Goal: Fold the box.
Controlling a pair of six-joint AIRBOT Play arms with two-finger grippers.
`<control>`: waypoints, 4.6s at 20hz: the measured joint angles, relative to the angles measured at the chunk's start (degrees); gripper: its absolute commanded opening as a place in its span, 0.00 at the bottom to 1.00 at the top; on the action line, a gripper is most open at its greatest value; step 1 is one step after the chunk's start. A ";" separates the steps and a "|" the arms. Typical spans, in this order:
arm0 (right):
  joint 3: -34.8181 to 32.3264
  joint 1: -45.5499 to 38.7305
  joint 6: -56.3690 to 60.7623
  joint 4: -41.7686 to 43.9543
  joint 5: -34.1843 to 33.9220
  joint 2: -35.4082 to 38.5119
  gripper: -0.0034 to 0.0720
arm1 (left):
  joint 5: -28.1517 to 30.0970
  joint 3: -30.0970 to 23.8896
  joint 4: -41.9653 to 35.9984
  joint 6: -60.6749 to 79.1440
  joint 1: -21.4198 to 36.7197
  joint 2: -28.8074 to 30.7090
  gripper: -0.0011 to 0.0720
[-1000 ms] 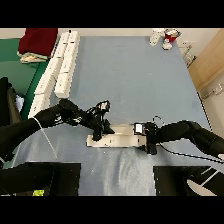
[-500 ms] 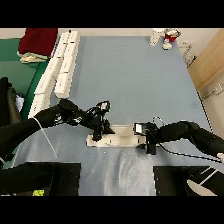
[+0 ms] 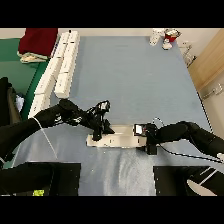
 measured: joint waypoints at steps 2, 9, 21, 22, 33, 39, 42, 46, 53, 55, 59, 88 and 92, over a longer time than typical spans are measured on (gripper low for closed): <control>0.00 0.00 0.00 0.02 0.17 0.00 0.98 | 0.04 0.00 -0.02 0.00 0.00 0.00 0.03; -0.11 0.00 0.02 0.15 0.79 -0.09 0.89 | 0.02 0.00 0.00 0.00 0.00 0.00 0.03; -1.11 0.02 -0.22 -0.17 1.57 1.09 0.63 | 0.04 0.00 -0.02 0.00 0.00 0.00 0.03; -1.14 0.02 -0.17 -0.28 1.57 1.25 0.63 | 0.02 0.00 -0.02 0.00 0.00 0.00 0.03; -1.14 0.33 0.07 0.33 2.14 2.97 0.90 | 0.02 0.00 0.00 -0.02 0.00 0.00 0.03; -1.14 0.46 0.04 0.79 2.80 1.95 0.90 | 0.02 0.00 0.02 -0.02 0.00 0.00 0.03; -1.14 0.46 0.02 0.79 2.97 1.33 0.58 | 0.02 0.00 0.02 -0.02 0.00 0.00 0.03; -1.36 0.46 0.00 0.76 3.26 1.09 0.64 | -0.04 0.00 0.07 -0.02 -0.04 0.00 0.03; -1.46 0.46 -0.02 0.57 3.37 1.05 0.65 | 0.00 0.00 0.02 -0.02 0.00 0.00 0.03; -1.46 0.46 0.00 0.52 3.37 1.07 0.65 | 0.00 0.00 0.00 0.00 0.00 0.00 0.03; -1.46 0.46 0.02 0.39 3.37 1.07 0.65 | 0.00 0.00 0.00 -0.02 0.00 0.00 0.03; -1.49 0.55 -0.35 -0.02 3.32 1.07 0.65 | -2.16 0.31 0.15 -0.13 -0.11 -0.04 0.03; -1.49 0.55 -0.15 0.00 3.21 1.07 0.65 | -3.67 0.33 -0.07 -0.11 -0.11 -0.04 0.03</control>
